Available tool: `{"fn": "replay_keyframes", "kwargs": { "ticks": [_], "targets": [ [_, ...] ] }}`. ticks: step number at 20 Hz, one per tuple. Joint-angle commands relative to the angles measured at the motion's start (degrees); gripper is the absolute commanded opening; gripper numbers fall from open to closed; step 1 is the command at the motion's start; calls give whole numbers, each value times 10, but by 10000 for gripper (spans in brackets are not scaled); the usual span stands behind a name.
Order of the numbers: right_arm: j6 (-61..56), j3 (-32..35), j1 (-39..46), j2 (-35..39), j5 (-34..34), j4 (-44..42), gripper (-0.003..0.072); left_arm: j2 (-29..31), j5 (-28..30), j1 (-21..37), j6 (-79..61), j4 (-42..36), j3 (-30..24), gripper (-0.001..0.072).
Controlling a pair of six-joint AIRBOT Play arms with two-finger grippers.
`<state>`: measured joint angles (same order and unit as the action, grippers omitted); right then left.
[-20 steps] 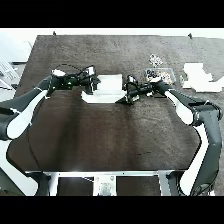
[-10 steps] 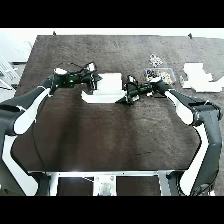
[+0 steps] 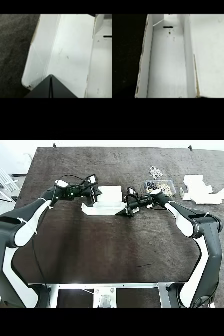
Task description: Fold the box and place the chain.
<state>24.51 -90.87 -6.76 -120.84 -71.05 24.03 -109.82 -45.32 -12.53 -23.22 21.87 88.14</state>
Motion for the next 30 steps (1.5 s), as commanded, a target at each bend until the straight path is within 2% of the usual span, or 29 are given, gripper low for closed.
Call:
{"fn": "replay_keyframes", "kwargs": {
  "ticks": [1,5,18,21,23,25,28,30],
  "targets": [
    [0,0,0,0,0,0,581,-5,-1,0,43,35,0,16],
    [0,0,0,0,0,0,581,-9,-23,0,44,35,0,16],
    [0,0,0,0,0,0,581,-17,-41,0,41,42,5,17],
    [0,0,0,0,0,0,581,-7,-80,7,42,38,19,17],
    [0,0,0,0,0,0,581,9,-126,14,41,37,30,17],
    [0,0,0,0,0,0,581,29,-179,26,42,41,33,18],
    [0,0,0,0,0,0,581,45,-281,48,56,91,34,23],
    [0,0,0,0,0,0,581,45,-338,60,82,109,35,436]
  ]
}}
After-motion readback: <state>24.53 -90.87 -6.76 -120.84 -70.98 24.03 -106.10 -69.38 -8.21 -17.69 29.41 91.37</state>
